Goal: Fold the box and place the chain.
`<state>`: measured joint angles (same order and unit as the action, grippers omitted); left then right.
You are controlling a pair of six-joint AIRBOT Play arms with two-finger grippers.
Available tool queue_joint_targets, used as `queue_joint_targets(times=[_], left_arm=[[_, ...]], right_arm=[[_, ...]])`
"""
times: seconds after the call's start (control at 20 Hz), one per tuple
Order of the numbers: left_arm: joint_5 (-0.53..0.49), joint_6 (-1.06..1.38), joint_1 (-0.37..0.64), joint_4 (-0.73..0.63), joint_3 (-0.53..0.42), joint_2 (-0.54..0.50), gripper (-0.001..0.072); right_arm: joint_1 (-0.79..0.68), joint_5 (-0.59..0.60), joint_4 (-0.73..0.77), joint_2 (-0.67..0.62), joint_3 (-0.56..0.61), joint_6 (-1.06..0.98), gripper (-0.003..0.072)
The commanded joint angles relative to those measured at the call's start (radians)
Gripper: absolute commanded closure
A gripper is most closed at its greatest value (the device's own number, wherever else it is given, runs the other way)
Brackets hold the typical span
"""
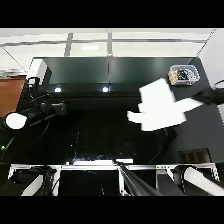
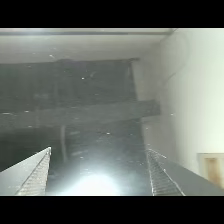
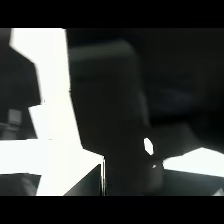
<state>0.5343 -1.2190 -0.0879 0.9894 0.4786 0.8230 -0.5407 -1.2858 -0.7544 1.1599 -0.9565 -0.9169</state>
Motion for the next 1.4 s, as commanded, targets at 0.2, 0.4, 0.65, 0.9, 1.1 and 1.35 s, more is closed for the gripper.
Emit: queue_joint_targets(times=[0.2, 0.4, 0.65, 0.9, 1.1, 1.35], left_arm=[[0.125, 0.124, -0.059, -0.209, 0.014, 0.073, 0.0009], [0.169, 0.199, -0.063, -0.291, 0.105, 0.199, 0.0009], [0.55, 0.199, -0.043, -0.323, 0.34, 0.519, 0.0009], [0.697, 0.319, -0.043, -0.52, 0.412, 0.748, 0.0009], [0.864, 0.375, -0.071, -0.544, 0.512, 0.897, 0.0009], [1.115, 0.61, -0.078, -0.38, 0.645, 0.974, 0.0249]], right_arm=[[0.515, 0.591, 0.444, -0.338, 0.586, 0.106, 0.0674], [0.752, 0.762, 0.451, -0.338, 0.622, 0.063, 0.0673], [0.917, 0.908, 0.451, -0.338, 0.629, 0.027, 0.0673], [0.951, 0.905, 0.451, -0.338, 0.629, 0.018, 0.0673], [0.961, 0.906, 0.451, -0.338, 0.629, 0.015, 0.0673], [0.961, 0.903, 0.451, -0.338, 0.629, 0.008, 0.0673]])
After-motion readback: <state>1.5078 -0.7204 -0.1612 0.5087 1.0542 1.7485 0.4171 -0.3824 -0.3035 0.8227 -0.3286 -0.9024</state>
